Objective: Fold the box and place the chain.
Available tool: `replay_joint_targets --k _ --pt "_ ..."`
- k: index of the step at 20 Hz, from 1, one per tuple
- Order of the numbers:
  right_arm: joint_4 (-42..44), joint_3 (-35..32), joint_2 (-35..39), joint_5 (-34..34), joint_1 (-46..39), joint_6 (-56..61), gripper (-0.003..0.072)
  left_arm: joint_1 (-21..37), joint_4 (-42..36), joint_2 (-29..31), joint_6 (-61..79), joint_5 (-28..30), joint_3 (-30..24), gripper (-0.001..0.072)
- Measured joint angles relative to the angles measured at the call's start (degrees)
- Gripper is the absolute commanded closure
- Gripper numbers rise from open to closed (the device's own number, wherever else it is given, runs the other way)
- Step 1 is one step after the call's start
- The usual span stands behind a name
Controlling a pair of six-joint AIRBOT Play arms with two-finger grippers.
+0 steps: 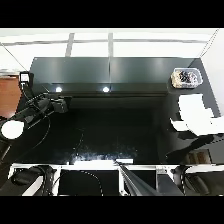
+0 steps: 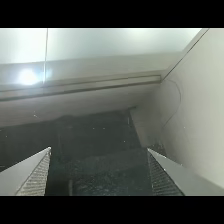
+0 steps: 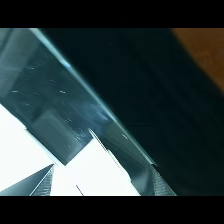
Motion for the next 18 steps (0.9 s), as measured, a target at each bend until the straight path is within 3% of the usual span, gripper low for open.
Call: replay_joint_targets --k 1,3,7,8,10,14,18 --pt "1.0 1.0 -1.3 1.1 0.2 -0.9 0.0076 0.0 0.0 0.0 0.0 0.0 0.0 0.0001" --pt "2.2 2.4 -3.5 3.3 0.5 -2.3 0.0194 0.0 0.0 0.0 -0.2 0.0 0.0 0.0002" --pt "2.5 3.6 -5.2 7.7 0.9 -3.1 0.0211 0.0 0.0 0.0 -0.4 -0.2 0.0 0.0001" --pt "1.9 3.7 -5.4 8.4 1.1 -3.0 0.0475 0.0 0.0 0.0 -0.4 -0.2 0.0 0.0001" --pt "1.2 3.9 -5.3 9.4 1.7 -2.4 0.068 0.0 0.0 0.0 -0.4 -0.2 0.0 0.0001" --pt "0.0 3.5 -3.2 10.9 3.0 -2.4 0.0671 0.0 0.0 0.0 -0.4 -0.2 0.0 0.0001" --pt "4.0 -2.4 2.1 10.7 3.7 -4.0 0.0671 0.0 0.0 0.0 -0.4 -0.4 0.0 0.0001"
